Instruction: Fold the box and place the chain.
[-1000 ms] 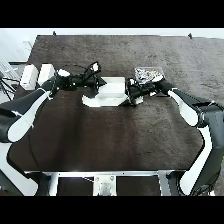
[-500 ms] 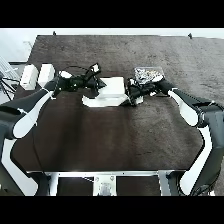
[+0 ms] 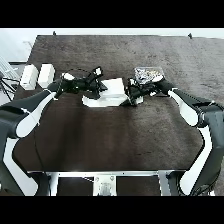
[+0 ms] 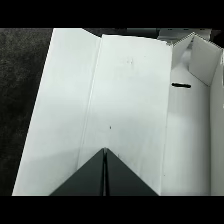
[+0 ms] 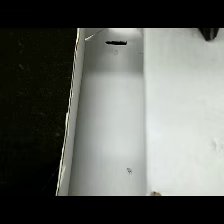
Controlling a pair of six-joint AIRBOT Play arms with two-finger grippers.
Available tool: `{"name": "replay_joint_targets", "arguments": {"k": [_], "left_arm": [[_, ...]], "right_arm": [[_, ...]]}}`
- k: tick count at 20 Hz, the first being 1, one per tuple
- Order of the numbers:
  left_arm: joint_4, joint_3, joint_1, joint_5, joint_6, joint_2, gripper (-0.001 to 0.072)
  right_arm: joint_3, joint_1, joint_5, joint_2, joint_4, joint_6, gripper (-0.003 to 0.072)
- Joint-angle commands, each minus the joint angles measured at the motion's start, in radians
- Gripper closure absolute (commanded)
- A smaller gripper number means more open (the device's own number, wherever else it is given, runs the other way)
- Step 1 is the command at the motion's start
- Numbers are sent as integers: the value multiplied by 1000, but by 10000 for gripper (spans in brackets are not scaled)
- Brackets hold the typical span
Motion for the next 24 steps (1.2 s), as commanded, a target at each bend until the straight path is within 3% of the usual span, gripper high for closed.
{"name": "replay_joint_targets", "arguments": {"k": [1, 8, 12, 14, 16, 17, 18, 19, 24], "left_arm": [[8, 0, -1, -5, -4, -1, 691], [8, 14, 1, -21, 0, 16, 690], [82, 25, 5, -23, 0, 105, 689], [130, 25, 27, -74, -14, 167, 688], [135, 25, 67, -206, -19, 214, 685], [137, 25, 90, -288, -22, 225, 520], [140, 25, 109, -347, -54, 230, 279], [150, 25, 124, -389, -93, 229, 189], [447, 0, 130, -394, -280, 220, 175]], "right_arm": [[0, 1, 0, 0, 1, 0, 168], [0, 1, 0, 0, 1, -1, 168], [0, 1, 0, 0, 1, 0, 169], [0, 1, 0, 0, 1, 0, 168], [0, 1, 0, 0, 1, 0, 169], [0, 1, 0, 0, 1, 0, 168], [0, 1, 0, 0, 1, 0, 169], [0, 1, 0, 0, 1, 0, 169], [0, 1, 0, 0, 1, 0, 168]]}}
